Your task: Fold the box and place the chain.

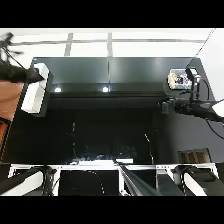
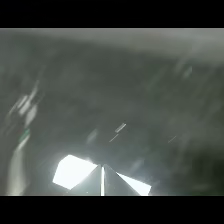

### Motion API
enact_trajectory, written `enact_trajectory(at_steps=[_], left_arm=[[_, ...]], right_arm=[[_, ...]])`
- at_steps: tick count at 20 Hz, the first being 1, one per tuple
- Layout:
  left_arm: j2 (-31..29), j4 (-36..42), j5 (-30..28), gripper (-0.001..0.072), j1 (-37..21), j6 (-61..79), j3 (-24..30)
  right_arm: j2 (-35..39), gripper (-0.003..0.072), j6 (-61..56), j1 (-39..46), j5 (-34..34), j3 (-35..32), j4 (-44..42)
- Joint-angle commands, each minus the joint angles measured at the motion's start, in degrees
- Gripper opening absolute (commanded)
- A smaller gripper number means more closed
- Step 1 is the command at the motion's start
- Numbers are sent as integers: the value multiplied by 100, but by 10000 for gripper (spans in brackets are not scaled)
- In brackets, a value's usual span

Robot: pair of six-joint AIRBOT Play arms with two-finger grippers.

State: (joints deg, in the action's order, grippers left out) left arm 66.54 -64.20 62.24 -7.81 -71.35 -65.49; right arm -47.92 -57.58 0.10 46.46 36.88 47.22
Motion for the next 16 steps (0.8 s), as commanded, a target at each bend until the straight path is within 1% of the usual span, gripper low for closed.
enact_trajectory(at_steps=[1, 2, 3, 4, 5, 16], left_arm=[[-1543, 188, -2192, 23, 992, 960, 2330], [-1853, 188, -2675, 24, 1182, 1034, 2850], [-2114, 192, -3056, 24, 1318, 1025, 3254], [-2280, 192, -3257, 24, 1386, 1012, 3493], [-2380, 192, -3318, 25, 1399, 1012, 3615], [-2402, 192, -3263, 25, 1394, 1008, 3657]], right_arm=[[-2, 13, 118, -306, -1860, -310, 726], [0, 13, 116, -297, -1823, -310, 813], [0, 13, 120, -297, -1705, -310, 811], [0, 13, 120, -297, -1626, -310, 809], [0, 13, 120, -297, -1602, -310, 809], [0, 13, 120, -297, -1602, -310, 809]])
